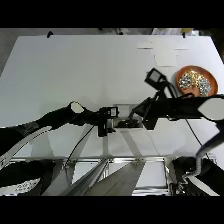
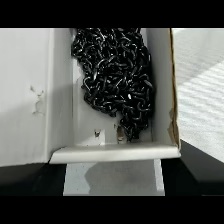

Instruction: Fold the box and place the chain.

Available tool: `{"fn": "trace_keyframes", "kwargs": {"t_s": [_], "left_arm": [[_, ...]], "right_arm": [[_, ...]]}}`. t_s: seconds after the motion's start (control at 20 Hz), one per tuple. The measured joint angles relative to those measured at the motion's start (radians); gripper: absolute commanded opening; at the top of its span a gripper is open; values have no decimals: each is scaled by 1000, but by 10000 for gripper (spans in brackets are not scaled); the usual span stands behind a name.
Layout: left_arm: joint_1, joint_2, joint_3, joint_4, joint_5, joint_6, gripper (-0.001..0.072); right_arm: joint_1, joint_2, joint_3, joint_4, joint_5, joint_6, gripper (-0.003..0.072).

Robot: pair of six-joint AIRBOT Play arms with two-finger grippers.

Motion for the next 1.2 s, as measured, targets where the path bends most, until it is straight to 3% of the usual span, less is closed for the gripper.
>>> {"fn": "trace_keyframes", "kwargs": {"t_s": [0.1,0.15,0.25,0.35,0.5,0.6,0.85,1.2], "left_arm": [[0,0,0,0,0,0,209],[0,0,0,0,0,0,209],[0,0,0,0,0,0,209],[0,0,0,0,0,0,209],[0,0,0,0,0,0,209],[0,0,0,0,0,0,209],[0,0,0,0,0,0,209],[0,0,0,0,0,0,209]], "right_arm": [[33,-57,-6,1,-7,-13,20],[50,-86,-8,1,-11,-21,56],[72,-130,-10,1,-26,-34,197],[79,-159,-10,-3,-43,-43,228],[54,-180,26,-9,-30,-48,216],[18,-186,83,-11,2,-50,25],[-71,-245,213,-14,5,-84,18],[-55,-404,221,-18,53,-211,18]]}}
